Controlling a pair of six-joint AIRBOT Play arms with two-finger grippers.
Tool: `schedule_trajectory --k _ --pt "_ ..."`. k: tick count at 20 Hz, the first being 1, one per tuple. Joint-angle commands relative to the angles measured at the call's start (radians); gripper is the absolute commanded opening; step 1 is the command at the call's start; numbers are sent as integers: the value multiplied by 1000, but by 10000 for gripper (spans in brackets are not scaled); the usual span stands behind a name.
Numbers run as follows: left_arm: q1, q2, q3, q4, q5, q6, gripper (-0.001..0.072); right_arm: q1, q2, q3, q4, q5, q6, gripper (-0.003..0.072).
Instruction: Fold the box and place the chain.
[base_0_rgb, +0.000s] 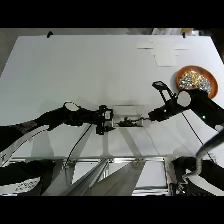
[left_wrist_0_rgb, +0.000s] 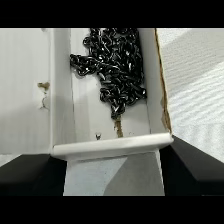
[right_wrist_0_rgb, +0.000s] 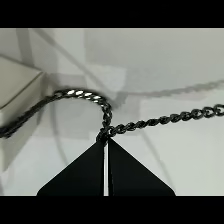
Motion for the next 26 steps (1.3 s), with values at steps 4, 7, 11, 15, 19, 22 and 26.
schedule_trajectory --k 4,7,11,15,19,22,26 --pt "0 1 0 0 0 0 69 87 220 1 240 16 -56 15" --pt "0 1 0 0 0 0 69 114 287 1 475 -53 -173 15" --pt "0 1 0 0 0 0 69 166 291 1 658 -163 -272 15" --pt "0 1 0 0 0 0 69 253 277 1 648 -237 -272 16" --pt "0 1 0 0 0 0 69 279 215 1 592 -270 -270 16" --pt "0 1 0 0 0 0 69 279 148 1 521 -270 -259 20" --pt "0 1 0 0 0 0 69 278 79 2 518 -270 -260 202"
